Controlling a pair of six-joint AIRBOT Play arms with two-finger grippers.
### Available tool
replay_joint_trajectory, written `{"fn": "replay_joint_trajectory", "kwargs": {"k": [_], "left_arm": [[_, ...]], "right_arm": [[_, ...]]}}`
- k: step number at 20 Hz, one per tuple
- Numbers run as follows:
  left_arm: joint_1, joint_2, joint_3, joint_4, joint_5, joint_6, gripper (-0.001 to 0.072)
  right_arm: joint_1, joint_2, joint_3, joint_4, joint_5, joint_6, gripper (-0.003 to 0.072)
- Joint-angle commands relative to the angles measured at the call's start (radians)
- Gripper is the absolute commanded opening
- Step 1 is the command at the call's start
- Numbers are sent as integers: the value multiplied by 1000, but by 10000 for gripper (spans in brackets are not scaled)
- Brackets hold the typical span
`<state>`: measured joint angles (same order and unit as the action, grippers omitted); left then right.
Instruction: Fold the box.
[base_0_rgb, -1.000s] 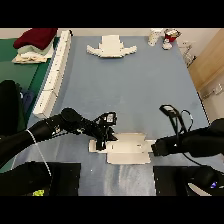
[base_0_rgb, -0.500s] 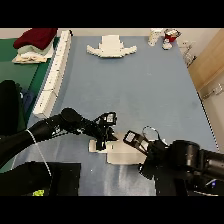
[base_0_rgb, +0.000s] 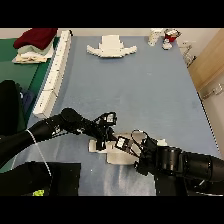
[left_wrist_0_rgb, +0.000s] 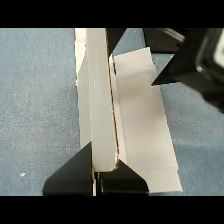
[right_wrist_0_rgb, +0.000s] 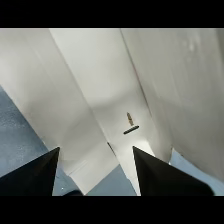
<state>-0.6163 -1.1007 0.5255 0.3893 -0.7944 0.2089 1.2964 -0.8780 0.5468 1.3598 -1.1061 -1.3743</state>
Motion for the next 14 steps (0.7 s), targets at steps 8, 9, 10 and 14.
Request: {"fn": "replay_joint_trajectory", "kwargs": {"k": [8, 9, 10, 14], "left_arm": [[0, 1, 0, 0, 0, 0, 14], [0, 1, 0, 0, 0, 0, 14], [0, 1, 0, 0, 0, 0, 14], [0, 1, 0, 0, 0, 0, 14]], "right_arm": [[66, -19, -10, 31, 18, -78, 720], [66, -29, -12, -22, 40, -41, 720], [66, -40, -12, -88, 60, 32, 720], [66, -43, -12, -246, 68, 326, 720]]}}
